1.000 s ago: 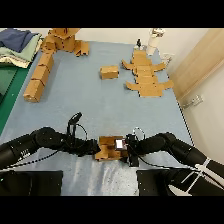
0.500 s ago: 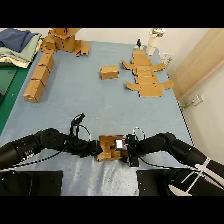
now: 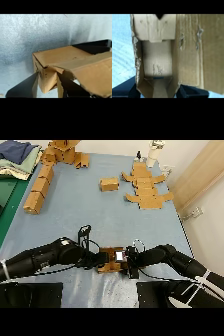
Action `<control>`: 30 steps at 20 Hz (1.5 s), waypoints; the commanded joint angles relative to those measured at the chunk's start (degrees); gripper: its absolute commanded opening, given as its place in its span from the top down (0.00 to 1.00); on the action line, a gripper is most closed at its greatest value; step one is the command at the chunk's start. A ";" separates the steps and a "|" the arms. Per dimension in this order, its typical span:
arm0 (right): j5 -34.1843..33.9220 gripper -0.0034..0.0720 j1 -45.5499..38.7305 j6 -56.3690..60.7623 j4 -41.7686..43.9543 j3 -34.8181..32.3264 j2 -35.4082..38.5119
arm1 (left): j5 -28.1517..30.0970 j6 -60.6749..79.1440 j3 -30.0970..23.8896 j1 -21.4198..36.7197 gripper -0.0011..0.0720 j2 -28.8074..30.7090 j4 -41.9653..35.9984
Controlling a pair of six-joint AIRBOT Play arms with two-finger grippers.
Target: Fold the box.
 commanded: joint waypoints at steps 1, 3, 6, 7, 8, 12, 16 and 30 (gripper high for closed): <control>0.02 0.28 0.00 0.00 0.02 0.00 -0.02 | -4.48 -9.99 5.88 -3.34 0.48 -5.33 8.26; 0.02 0.28 0.00 0.00 0.02 0.00 -0.02 | -9.53 -13.97 8.96 -4.22 0.48 -8.11 12.37; 0.00 0.28 0.00 0.00 0.02 0.00 -0.02 | -12.31 -15.28 11.58 -4.79 0.48 -10.91 13.44; 0.02 0.28 0.00 0.00 0.02 0.00 -0.02 | -12.46 -15.28 12.22 -4.81 0.48 -11.58 13.11; 0.02 0.28 0.00 0.00 0.02 0.00 -0.02 | -12.57 -15.28 12.85 -5.11 0.48 -12.37 13.25; 0.02 0.28 0.00 0.00 0.02 0.00 -0.02 | -15.56 -15.43 14.49 -5.99 0.49 -16.26 12.68; 0.02 0.28 0.00 0.00 0.02 0.00 -0.02 | -15.30 -17.25 14.51 -6.56 0.49 -17.55 12.46; 0.02 0.28 0.00 0.00 0.02 0.00 -0.02 | -13.90 -17.33 17.81 -6.56 0.43 -17.51 9.44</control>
